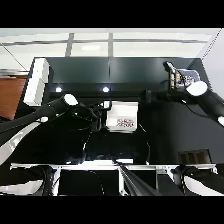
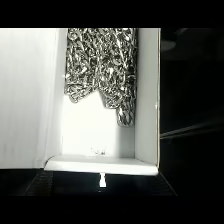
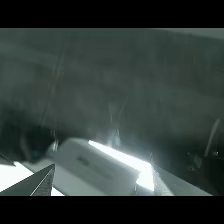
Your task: Fold the box and place the chain.
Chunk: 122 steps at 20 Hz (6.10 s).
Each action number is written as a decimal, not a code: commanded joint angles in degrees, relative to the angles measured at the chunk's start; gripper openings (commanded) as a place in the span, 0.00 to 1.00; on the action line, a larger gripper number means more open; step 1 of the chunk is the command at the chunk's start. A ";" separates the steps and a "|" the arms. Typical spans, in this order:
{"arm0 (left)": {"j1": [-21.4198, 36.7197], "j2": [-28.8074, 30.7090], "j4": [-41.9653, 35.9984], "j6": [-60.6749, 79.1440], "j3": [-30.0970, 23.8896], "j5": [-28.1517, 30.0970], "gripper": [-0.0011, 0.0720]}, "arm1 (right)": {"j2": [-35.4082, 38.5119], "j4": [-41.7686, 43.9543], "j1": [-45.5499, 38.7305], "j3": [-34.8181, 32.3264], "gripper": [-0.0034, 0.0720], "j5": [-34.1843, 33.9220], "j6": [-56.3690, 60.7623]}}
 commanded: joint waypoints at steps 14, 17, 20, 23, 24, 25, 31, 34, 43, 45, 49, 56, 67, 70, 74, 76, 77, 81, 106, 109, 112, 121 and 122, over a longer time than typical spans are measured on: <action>-0.07 0.04 -3.61 -2.67 0.07 4.59 0.49 | -8.48 -6.78 6.60 15.13 0.98 27.19 -35.71; -0.07 0.04 -3.58 -2.64 0.07 3.15 0.50 | -8.52 -7.23 8.57 15.10 0.98 27.34 -36.06; -0.07 0.04 -3.43 -2.64 0.07 2.34 0.50 | -9.29 -10.40 10.01 15.10 0.98 27.17 -36.06; -0.07 0.04 -3.43 -2.64 0.07 2.36 0.50 | -9.84 -10.38 10.40 15.10 0.98 23.87 -36.13; -0.07 0.04 -3.43 -2.64 0.07 2.38 0.50 | -9.84 -10.23 10.82 15.10 0.98 22.56 -36.76; -0.07 0.04 -3.45 -2.64 0.07 2.36 0.49 | -9.84 -10.36 11.43 15.10 0.98 22.29 -38.05; -0.07 0.04 -3.45 -2.64 0.07 1.99 0.49 | -9.84 -10.56 12.52 15.10 0.75 22.71 -39.43; -0.07 0.04 -3.45 -2.64 0.07 1.99 0.49 | -9.84 -10.60 12.52 15.10 0.65 23.17 -39.43; -0.07 0.04 -3.45 -2.64 0.07 1.95 0.49 | -9.79 -10.73 11.98 15.04 0.44 25.73 -35.47; -0.07 0.04 -3.45 -2.64 0.07 1.92 0.49 | -9.77 -11.56 11.93 13.94 0.44 23.76 -35.50; -0.07 0.04 -3.43 -2.64 0.07 1.97 0.50 | -9.77 -11.78 12.85 10.69 0.44 18.10 -35.58; -0.07 0.04 -3.43 -2.64 0.07 1.97 0.49 | -9.29 -11.82 13.25 10.69 0.44 17.94 -35.76; -0.07 0.04 -3.43 -2.64 0.07 1.97 0.49 | -7.50 -11.96 13.25 10.69 0.44 20.70 -35.52; -0.07 0.04 -3.43 -2.64 0.07 1.95 0.49 | -7.52 -12.92 13.25 10.62 0.44 20.76 -35.21; -0.07 0.04 -3.43 -2.64 0.07 1.97 0.49 | -7.54 -12.92 13.27 10.62 0.44 21.16 -34.88; -0.07 0.04 -3.43 -2.64 0.07 1.97 0.49 | -7.54 -12.90 13.27 10.62 0.44 21.68 -34.84; -0.07 0.04 -3.43 -2.64 0.07 1.97 0.50 | -7.54 -12.83 13.29 10.62 0.44 22.23 -34.77; -0.07 0.04 -3.43 -2.64 0.07 1.97 0.50 | -7.61 -12.92 13.29 10.45 0.44 23.45 -33.97; -0.07 0.02 -3.43 -2.64 0.07 2.16 0.49 | -3.39 21.99 6.86 -7.69 0.07 13.00 -9.18; -0.07 0.02 -3.41 -2.62 0.07 2.19 0.49 | -5.70 19.17 7.04 -7.82 0.07 6.95 -6.27; -0.07 0.02 -3.41 -2.64 0.07 2.19 0.50 | -7.19 18.08 7.06 -7.82 0.07 7.72 -5.92; -0.07 0.02 -3.43 -2.64 0.07 2.14 0.51 | -7.04 13.86 7.93 -7.78 0.07 7.45 -5.25; -0.07 0.02 -3.43 -2.64 0.07 2.14 0.51 | -6.69 13.86 7.63 -7.78 0.07 7.76 -6.03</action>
